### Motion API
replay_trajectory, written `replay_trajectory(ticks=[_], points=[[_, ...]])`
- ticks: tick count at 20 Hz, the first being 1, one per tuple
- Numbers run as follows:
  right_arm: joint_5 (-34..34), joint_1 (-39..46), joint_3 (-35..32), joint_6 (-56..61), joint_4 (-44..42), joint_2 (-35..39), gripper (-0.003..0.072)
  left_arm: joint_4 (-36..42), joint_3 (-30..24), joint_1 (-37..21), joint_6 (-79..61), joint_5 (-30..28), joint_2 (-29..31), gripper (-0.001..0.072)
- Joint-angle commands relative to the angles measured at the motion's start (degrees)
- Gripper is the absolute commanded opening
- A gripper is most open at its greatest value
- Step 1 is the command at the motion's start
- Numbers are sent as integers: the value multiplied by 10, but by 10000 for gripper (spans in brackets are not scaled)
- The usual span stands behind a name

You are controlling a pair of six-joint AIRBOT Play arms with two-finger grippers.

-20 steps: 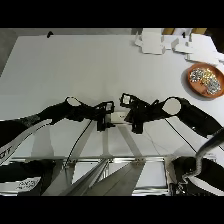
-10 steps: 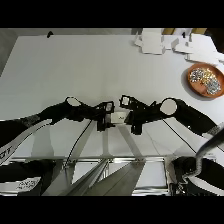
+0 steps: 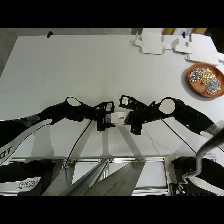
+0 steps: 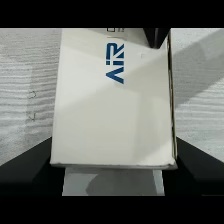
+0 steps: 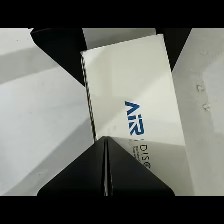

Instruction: Fold the box and place the chain.

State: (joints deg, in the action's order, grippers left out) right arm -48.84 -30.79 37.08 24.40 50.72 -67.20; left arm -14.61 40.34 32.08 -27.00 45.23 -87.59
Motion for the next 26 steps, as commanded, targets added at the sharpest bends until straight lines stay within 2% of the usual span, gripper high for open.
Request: replay_trajectory(ticks=[1, 7, 10, 11, 13, 18, 20, 22, 26], points=[[11, 7, 1, 28, -2, 24, 24, 0, 0, -1, 0, 0, 0, 319], [-27, 67, 2, 122, 21, 119, 24, 0, 0, -1, 0, 0, 0, 319], [-85, 90, 2, 238, 148, 162, 24, 0, 0, -1, 0, 0, 0, 319], [-123, 101, 2, 268, 201, 168, 24, 0, 0, -1, 0, 0, 0, 319], [-195, 133, 1, 305, 250, 169, 24, 0, 0, -1, 0, 0, 0, 319], [-202, 239, -14, 525, 346, 165, 24, 0, 0, -1, 0, 0, 0, 319], [-226, 271, -16, 553, 382, 165, 24, 0, 0, -1, 0, 0, 0, 319], [-257, 292, -15, 578, 384, 165, 24, 0, 0, -1, 0, 0, 0, 319], [-365, 295, -15, 702, 364, 165, 24, 0, 0, -1, 0, 0, 0, 319]])
